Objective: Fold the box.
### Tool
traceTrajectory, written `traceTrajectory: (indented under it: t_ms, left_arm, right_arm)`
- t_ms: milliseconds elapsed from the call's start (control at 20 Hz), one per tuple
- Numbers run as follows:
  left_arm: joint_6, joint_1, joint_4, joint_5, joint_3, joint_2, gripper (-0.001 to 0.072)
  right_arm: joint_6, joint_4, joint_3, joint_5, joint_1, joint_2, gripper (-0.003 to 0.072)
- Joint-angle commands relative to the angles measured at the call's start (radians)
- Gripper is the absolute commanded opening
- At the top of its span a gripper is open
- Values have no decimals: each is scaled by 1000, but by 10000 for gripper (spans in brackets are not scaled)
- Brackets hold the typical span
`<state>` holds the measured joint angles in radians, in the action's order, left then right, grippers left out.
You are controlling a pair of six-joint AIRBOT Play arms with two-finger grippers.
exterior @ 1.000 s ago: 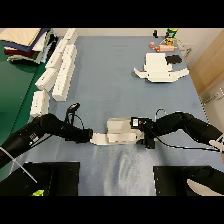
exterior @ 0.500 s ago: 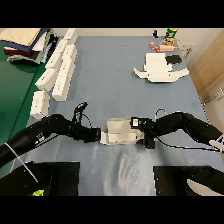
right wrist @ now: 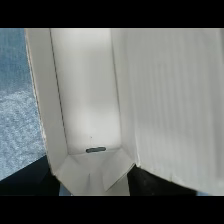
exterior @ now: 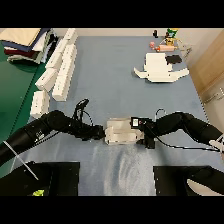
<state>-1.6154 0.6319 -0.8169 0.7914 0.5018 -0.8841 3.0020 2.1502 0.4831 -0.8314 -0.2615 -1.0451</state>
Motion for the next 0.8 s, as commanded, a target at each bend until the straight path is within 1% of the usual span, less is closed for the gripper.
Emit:
traceTrajectory:
  t_ms: [0, 50, 150, 300, 500, 550, 600, 750]
  left_arm:
    - [1, 0, 16, -27, 2, -1, 466]
    - [2, 0, 18, -35, 0, -2, 466]
    - [3, 5, 65, -82, -4, -8, 466]
    - [30, 33, 84, -79, 4, -33, 466]
    - [13, 95, 75, -104, 46, -92, 466]
    - [-19, 112, 53, -114, 57, -102, 465]
    - [-76, 130, 4, -122, 69, -109, 466]
    - [-313, 183, -200, -127, 106, -117, 464]
  right_arm:
    - [0, 0, 0, 0, 0, -1, 505]
    - [-1, 0, 0, 0, 0, -1, 505]
    - [0, 0, 0, 0, 0, -1, 505]
    - [0, 0, 0, 0, 0, -1, 505]
    - [0, 0, 0, 0, 0, -1, 505]
    - [0, 0, 0, 0, 0, -1, 505]
    - [0, 0, 0, 0, 0, -1, 505]
    - [0, 0, 0, 0, 0, -1, 505]
